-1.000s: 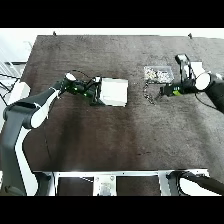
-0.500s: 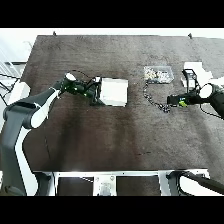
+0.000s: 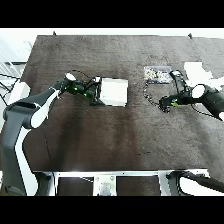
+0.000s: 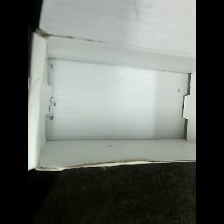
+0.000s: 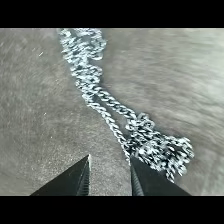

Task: Fold the box and place the chain.

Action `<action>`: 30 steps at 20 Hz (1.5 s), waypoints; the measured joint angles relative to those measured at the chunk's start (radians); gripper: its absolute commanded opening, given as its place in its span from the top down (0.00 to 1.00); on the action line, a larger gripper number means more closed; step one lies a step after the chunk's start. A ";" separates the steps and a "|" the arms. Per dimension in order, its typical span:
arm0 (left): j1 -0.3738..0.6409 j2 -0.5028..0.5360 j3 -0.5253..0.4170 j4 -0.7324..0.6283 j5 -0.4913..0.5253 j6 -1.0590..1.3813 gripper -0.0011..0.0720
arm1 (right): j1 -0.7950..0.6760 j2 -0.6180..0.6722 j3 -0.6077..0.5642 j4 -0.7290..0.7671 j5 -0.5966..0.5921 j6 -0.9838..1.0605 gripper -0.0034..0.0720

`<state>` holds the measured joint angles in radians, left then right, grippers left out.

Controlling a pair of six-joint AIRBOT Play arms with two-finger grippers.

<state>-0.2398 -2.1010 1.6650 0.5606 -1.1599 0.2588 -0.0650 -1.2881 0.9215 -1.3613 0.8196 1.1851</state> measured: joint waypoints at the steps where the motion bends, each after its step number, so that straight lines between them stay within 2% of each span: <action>1: 0.000 0.000 0.000 0.000 0.000 0.000 0.13 | 0.002 -0.019 0.000 0.006 -0.003 -0.035 0.55; 9: 0.000 0.000 0.000 0.000 0.000 0.000 0.13 | 0.005 -0.142 0.026 0.023 -0.010 -0.173 0.55; 20: 0.000 0.000 0.000 0.000 0.000 0.000 0.13 | -0.031 -0.190 0.076 0.025 0.007 -0.201 0.57; 24: 0.000 0.000 0.000 0.000 0.000 0.000 0.13 | -0.037 -0.220 0.079 0.038 0.013 -0.202 0.69; 26: 0.000 0.000 0.000 0.000 0.000 0.000 0.13 | -0.037 -0.233 0.080 0.040 0.011 -0.202 0.82; 27: 0.000 0.000 0.000 0.000 0.000 0.000 0.13 | -0.037 -0.237 0.082 0.042 0.011 -0.202 0.92; 30: 0.000 0.000 0.000 0.000 0.000 0.000 0.13 | -0.037 -0.243 0.082 0.051 0.011 -0.209 0.94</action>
<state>-0.2398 -2.1010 1.6650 0.5606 -1.1603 0.2588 -0.1020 -1.5311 1.0035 -1.3106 0.8310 0.9756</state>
